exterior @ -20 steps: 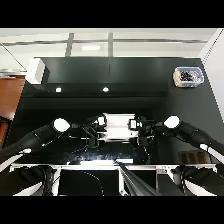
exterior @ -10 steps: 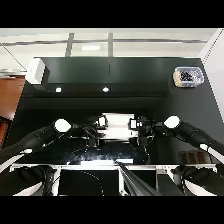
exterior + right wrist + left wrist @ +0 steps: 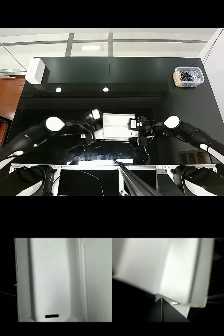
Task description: Fold the box and place the chain.
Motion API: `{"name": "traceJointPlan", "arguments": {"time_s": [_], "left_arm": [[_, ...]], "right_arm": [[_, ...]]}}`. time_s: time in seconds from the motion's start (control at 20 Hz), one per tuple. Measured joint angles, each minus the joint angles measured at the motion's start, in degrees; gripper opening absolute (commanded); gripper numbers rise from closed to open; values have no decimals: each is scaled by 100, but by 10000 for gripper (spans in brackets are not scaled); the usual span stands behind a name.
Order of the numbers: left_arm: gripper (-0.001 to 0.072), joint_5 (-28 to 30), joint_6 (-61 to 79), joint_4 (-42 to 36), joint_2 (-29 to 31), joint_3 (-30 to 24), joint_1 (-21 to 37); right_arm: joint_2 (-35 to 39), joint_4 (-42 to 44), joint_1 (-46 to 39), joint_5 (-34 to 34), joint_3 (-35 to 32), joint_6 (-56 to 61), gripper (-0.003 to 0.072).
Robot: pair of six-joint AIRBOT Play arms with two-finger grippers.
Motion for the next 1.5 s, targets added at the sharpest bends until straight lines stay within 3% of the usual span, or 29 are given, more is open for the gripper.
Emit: {"name": "traceJointPlan", "arguments": {"time_s": [0.15,0.3,0.45,0.55,0.7,0.9,1.2,1.25,1.3,1.35,1.4,1.45,1.5], "left_arm": [[27,-693,-1923,953,586,2,968],[26,-1738,-3657,1808,925,-31,2218],[27,-2271,-5200,2063,951,-227,3189],[27,-2500,-5845,1834,758,-365,3554],[26,-2743,-6098,1204,155,-466,3630],[26,-2643,-5934,483,-678,-472,3176],[31,-2251,-5604,-39,-1115,-258,2371],[98,-2184,-5545,-61,-1137,-184,2288],[219,-2140,-5477,-83,-1150,-105,2225],[274,-2184,-5392,-109,-1161,-7,2170],[478,-2243,-5283,-109,-1169,98,2135],[635,-2400,-5187,-122,-1169,221,2107],[647,-2540,-5119,-140,-1172,343,2090]], "right_arm": [[0,2,0,-2,0,2,539],[-2,2,2,-4,0,4,539],[0,4,0,-4,0,4,539],[-2,4,2,-4,0,7,539],[0,4,0,-7,0,7,539],[0,7,0,-7,0,9,539],[-2,20,2,-42,0,39,539],[-2,22,2,-44,0,46,539],[0,22,2,-46,0,46,539],[-2,22,0,-46,0,46,539],[-2,20,2,-48,0,46,539],[-2,22,0,-48,0,46,539],[0,20,0,-48,0,44,539]]}}
